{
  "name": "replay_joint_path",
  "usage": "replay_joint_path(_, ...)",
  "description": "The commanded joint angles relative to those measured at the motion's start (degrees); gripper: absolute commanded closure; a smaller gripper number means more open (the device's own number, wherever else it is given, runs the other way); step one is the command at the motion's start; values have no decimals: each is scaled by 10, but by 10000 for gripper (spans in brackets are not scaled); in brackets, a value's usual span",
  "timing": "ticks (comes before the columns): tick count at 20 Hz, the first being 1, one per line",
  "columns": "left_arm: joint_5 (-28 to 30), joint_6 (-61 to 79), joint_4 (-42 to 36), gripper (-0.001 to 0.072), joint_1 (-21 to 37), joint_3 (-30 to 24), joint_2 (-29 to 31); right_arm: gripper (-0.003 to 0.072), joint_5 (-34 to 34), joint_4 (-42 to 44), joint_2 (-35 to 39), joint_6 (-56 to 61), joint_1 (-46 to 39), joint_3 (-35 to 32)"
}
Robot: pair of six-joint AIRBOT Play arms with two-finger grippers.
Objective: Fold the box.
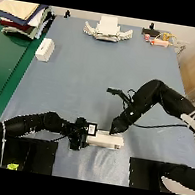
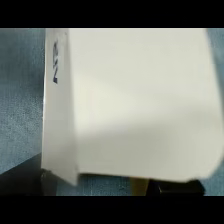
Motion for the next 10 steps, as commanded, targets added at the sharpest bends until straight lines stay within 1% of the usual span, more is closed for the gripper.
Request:
replay_joint_path(1, 0, 0, 0, 248, 0, 0, 0, 684, 157, -57, 77, -10, 77, -49)
replay_joint_path(3, 0, 0, 0, 248, 0, 0, 0, 684, 255, -93, 133, -10, 124, -93)
replay_joint_path(5, 0, 0, 0, 248, 0, 0, 0, 684, 337, -114, 197, -9, 178, -148)
replay_joint_path(8, 0, 0, 0, 248, 0, 0, 0, 683, 421, -132, 270, -9, 248, -209)
replay_joint_path(9, 0, 0, 0, 248, 0, 0, 0, 674, 435, -149, 286, -9, 271, -219)
replay_joint_path(10, 0, 0, 0, 248, 0, 0, 0, 596, 437, -169, 294, -10, 288, -223)
